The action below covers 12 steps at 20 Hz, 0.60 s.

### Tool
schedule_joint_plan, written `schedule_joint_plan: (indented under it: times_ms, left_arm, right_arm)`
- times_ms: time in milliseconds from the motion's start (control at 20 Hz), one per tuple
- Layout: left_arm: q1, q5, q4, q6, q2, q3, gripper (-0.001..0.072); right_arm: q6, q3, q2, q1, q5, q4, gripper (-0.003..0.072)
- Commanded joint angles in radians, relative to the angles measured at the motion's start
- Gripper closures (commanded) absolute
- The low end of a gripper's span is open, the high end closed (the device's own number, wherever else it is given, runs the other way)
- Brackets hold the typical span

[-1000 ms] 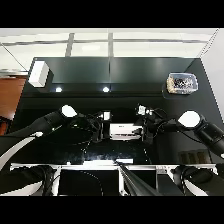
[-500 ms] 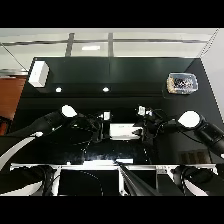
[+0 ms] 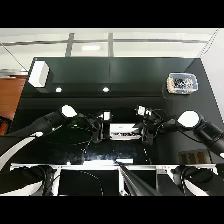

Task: Fold the box and place the chain.

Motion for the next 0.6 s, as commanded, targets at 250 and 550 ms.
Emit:
schedule_joint_plan:
  times_ms: [250,550]
  left_arm:
    - [0.0,0.0,0.0,0.002,0.0,0.001,0.0449]
    - [0.0,0.0,0.0,0.002,0.0,0.001,0.0449]
  right_arm:
    - [0.004,-0.001,-0.003,0.001,0.001,-0.003,0.0536]
    - [0.008,-0.001,-0.003,0.001,0.001,-0.003,0.0389]
